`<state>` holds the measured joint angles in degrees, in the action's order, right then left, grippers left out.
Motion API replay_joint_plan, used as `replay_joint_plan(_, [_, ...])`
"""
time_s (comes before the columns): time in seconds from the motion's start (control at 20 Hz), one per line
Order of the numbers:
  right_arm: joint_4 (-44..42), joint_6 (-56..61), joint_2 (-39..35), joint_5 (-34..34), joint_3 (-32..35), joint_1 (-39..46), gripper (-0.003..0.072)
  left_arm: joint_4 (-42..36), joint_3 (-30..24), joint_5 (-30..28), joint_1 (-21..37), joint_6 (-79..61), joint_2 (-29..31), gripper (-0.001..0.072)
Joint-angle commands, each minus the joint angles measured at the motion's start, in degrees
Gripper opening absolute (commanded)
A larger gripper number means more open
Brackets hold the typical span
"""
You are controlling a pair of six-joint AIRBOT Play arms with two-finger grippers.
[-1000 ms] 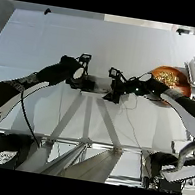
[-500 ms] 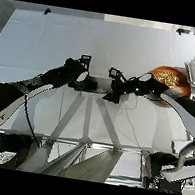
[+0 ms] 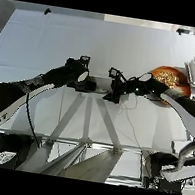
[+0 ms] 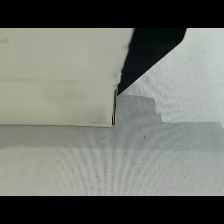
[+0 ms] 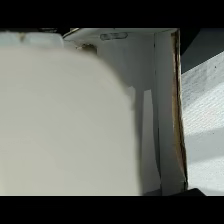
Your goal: Fold the box and place the chain.
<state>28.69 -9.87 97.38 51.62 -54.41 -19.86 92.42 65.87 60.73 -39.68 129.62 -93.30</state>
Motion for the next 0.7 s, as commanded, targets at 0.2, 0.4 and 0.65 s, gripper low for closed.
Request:
replay_joint_plan(0.2, [0.0, 0.0, 0.0, 0.0, 0.0, 0.0, 0.0516, 0.0, 0.0, 1.6, 0.1, -2.4, 4.2, 0.0461])
replay_joint_plan(0.4, [0.0, 0.0, 0.0, 0.0, 0.0, 0.0, 0.0516, -0.1, 0.0, 1.8, 0.7, -2.4, 9.7, 0.0461])
replay_joint_plan(0.65, [0.0, 0.0, 0.0, 0.0, 0.0, 0.0, 0.0516, -3.6, 0.0, 2.5, 3.0, -13.6, 16.1, 0.0461])
